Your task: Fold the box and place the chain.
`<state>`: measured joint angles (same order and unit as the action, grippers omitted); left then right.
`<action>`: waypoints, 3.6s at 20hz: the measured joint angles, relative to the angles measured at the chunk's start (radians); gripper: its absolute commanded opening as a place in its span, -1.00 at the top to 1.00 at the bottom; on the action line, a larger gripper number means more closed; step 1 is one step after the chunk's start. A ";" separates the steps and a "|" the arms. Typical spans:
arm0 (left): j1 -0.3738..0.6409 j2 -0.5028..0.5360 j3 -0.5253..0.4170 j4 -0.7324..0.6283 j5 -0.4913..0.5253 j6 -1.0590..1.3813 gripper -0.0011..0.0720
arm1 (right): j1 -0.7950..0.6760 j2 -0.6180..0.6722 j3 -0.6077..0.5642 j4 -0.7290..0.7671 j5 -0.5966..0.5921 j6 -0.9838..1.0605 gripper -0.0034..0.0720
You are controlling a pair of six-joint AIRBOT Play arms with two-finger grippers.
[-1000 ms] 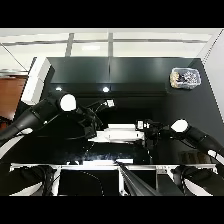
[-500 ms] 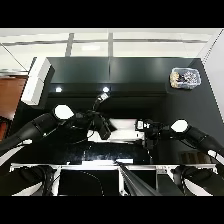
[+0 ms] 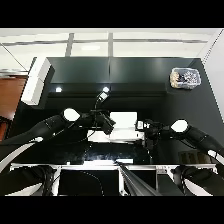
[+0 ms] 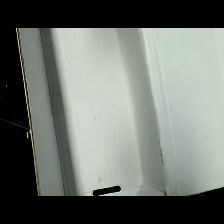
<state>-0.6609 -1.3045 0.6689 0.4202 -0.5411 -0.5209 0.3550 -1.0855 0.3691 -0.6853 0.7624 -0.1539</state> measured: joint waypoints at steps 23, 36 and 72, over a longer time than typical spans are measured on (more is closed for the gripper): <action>0.123 0.299 -0.142 0.473 -0.246 0.105 -0.90 | 0.000 0.000 0.000 0.001 -0.003 0.000 -0.35; 0.014 0.223 -0.141 0.449 -0.078 0.216 -0.88 | 0.000 0.000 0.000 0.001 -0.003 0.000 -0.35; -0.081 0.066 -0.073 0.180 -0.039 0.333 -0.13 | 0.000 0.000 0.000 0.001 -0.005 0.000 -0.35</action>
<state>-0.7418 -1.2381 0.5961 0.6006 -0.5797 -0.1883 0.3550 -1.0855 0.3691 -0.6846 0.7578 -0.1535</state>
